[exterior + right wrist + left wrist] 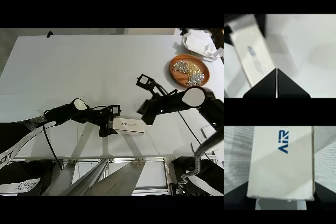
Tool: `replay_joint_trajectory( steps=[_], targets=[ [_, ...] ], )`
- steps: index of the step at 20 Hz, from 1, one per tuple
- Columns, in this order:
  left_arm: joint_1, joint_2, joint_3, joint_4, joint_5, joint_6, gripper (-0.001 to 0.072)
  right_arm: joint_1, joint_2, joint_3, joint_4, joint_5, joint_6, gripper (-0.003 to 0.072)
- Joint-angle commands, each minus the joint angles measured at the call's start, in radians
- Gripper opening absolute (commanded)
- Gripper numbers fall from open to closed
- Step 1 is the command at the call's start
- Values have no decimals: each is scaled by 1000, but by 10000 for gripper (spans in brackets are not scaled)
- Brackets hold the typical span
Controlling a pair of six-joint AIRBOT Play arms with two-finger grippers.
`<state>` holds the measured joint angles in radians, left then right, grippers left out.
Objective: Fold the box and place the chain.
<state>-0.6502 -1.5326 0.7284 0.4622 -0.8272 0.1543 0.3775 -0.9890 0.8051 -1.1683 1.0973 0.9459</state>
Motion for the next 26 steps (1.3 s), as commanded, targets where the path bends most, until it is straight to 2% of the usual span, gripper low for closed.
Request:
replay_joint_trajectory(
  steps=[1, 3, 5, 8, 11, 12, 13, 16, 20, 26],
  targets=[
    [0, 1, 1, 2, 0, 1, 274, -14, 11, 66, -433, 261, 496, 20],
    [0, 1, 1, 2, 0, 1, 274, -84, 3, 65, -417, 377, 597, 20],
    [0, 1, 1, 2, 0, 1, 274, -153, 3, 63, -398, 427, 661, 21],
    [0, 1, 1, 1, 1, 2, 274, -192, 3, 63, -395, 400, 776, 22],
    [0, 1, 1, -30, 0, 0, 265, -192, 2, 61, -310, 348, 816, 22],
    [0, 5, 1, -32, 0, -1, 95, -192, 0, 61, -282, 333, 816, 23],
    [5, 16, 1, -28, 4, 3, 2, -192, -2, 60, -257, 319, 816, 23],
    [40, 101, 1, -28, 29, -36, 4, -192, -2, 48, -243, 296, 815, 23],
    [160, 269, 1, 11, 85, -179, 4, -192, -2, 42, -245, 272, 807, 23],
    [479, 481, 1, 302, 72, -476, 4, -192, -2, 42, -245, 210, 807, 23]
  ],
)
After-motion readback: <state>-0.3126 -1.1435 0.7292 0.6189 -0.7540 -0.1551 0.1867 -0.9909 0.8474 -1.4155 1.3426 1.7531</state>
